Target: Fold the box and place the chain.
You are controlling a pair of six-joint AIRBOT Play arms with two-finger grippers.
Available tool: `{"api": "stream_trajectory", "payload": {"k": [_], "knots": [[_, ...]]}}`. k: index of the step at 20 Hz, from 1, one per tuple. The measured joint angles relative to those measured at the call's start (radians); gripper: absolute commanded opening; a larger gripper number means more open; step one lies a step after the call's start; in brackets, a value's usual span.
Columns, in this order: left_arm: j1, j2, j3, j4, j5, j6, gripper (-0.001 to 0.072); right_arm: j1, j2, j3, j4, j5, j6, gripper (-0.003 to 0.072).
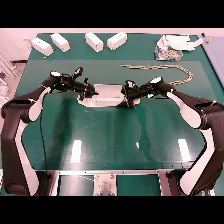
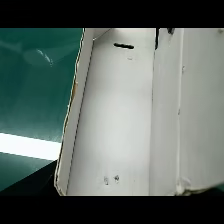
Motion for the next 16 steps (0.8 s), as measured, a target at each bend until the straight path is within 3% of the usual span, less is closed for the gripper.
{"api": "stream_trajectory", "payload": {"k": [16], "knots": [[0.000,0.000,0.000,0.000,0.008,0.000,0.0019,0.001,-0.006,0.000,0.004,0.006,0.069,0.0575]]}}
